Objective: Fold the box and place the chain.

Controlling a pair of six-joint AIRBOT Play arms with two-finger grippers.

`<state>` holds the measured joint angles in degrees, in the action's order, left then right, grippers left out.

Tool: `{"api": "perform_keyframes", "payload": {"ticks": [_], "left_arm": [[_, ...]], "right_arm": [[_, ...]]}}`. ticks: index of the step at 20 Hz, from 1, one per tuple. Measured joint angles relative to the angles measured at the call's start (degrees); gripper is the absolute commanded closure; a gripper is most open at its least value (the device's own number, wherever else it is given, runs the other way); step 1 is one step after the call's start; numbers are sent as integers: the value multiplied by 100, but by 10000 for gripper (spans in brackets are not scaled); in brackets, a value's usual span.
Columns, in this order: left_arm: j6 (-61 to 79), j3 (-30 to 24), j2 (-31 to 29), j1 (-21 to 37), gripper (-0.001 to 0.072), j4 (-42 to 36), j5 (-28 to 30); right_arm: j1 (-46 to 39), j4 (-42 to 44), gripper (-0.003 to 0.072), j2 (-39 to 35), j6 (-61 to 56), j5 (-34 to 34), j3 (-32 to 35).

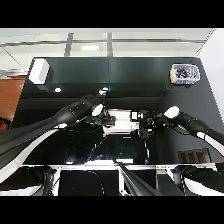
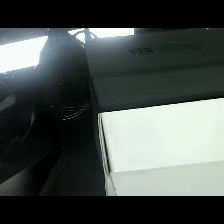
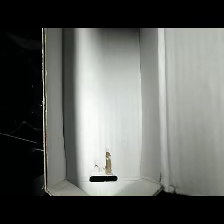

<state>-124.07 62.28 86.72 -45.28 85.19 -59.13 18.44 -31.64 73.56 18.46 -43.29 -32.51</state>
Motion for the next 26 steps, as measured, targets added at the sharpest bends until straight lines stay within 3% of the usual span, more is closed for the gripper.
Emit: {"api": "perform_keyframes", "payload": {"ticks": [26], "left_arm": [[-374,87,11,-98,225,15,31]], "right_arm": [[0,2,208,2,2,2,0]]}}
